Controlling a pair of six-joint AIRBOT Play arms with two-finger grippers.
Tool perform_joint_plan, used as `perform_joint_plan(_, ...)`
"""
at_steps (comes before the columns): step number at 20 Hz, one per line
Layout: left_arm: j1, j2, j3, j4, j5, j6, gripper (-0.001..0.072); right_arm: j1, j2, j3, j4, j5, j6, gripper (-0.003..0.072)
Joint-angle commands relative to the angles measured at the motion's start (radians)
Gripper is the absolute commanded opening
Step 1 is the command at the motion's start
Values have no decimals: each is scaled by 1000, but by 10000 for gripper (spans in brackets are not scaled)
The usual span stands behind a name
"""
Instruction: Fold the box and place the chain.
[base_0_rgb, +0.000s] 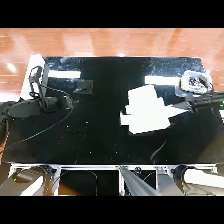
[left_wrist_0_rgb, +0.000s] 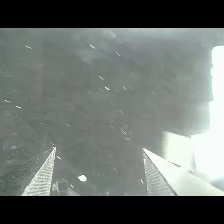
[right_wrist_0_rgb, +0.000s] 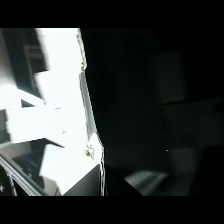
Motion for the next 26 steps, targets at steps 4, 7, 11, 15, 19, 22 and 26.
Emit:
perform_joint_plan(4, -58, -1, -1, -3, 21, -21, 602, 442, 499, -322, 97, -439, 172, 46)
perform_joint_plan(7, -76, -1, -26, -9, 72, -93, 586, 621, 681, -476, 6, -558, 264, 47)
perform_joint_plan(11, -109, -32, -88, -18, 47, -93, 612, 838, 731, -598, -74, -777, 282, 46)
perform_joint_plan(15, -76, -142, -85, -188, 103, 75, 612, 875, 731, -606, -81, -817, 359, 47)
perform_joint_plan(19, 13, -356, -74, -481, 171, 372, 612, 876, 731, -606, -79, -782, 372, 47)
perform_joint_plan(22, 64, -520, -11, -675, 295, 669, 612, 876, 731, -607, -80, -747, 380, 46)
perform_joint_plan(26, 82, -676, 96, -690, 435, 817, 612, 876, 731, -607, -71, -733, 381, 46)
